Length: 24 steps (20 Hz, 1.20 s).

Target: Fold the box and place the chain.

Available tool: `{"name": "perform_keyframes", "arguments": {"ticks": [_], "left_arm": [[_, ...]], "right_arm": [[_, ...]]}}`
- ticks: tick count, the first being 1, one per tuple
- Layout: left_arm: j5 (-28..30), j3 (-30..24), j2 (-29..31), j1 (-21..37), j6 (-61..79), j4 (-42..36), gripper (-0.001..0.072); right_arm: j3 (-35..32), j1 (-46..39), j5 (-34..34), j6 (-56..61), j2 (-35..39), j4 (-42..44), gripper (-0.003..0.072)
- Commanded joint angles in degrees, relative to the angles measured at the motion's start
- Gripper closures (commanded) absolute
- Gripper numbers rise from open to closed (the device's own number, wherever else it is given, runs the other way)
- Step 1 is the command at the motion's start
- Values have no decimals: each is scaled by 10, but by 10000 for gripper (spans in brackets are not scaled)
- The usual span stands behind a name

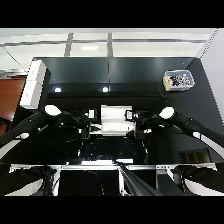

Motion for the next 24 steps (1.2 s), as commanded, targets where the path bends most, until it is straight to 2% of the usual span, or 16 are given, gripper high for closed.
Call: {"name": "perform_keyframes", "arguments": {"ticks": [1,4,9,11,13,14,15,16,17,18,19,20,21,22,23,24], "left_arm": [[30,1,-12,-26,4,-45,439],[42,8,-21,-49,0,-38,439],[42,8,-22,-49,0,-38,447],[42,8,-22,-49,0,-38,630],[42,8,-22,-49,0,-38,630],[42,8,-22,-49,0,-38,595],[43,8,-22,-49,-1,-38,397],[43,8,-22,-49,-1,-38,313],[43,8,-22,-49,-1,-38,358],[42,8,-22,-49,-1,-37,456],[43,8,-22,-49,-1,-38,420],[43,8,-22,-49,-1,-38,342],[43,8,-22,-49,-1,-38,375],[41,8,-22,-49,-1,-37,610],[41,8,-22,-49,-1,-36,601],[42,8,-22,-49,-4,-36,370]], "right_arm": [[0,0,0,0,0,-1,550],[0,0,0,0,0,-1,550],[0,0,0,0,0,-1,550],[0,0,0,0,0,-1,550],[0,0,0,0,0,-1,550],[0,0,0,0,0,-1,550],[0,0,0,0,0,-1,550],[0,0,0,0,0,-1,551],[0,0,0,0,0,-1,550],[0,0,0,0,0,-1,551],[0,0,0,0,0,-1,551],[0,0,0,0,0,-1,550],[0,0,0,0,0,-1,551],[0,0,0,0,0,-1,551],[0,0,0,0,0,-1,550],[0,0,0,0,0,-1,550]]}}
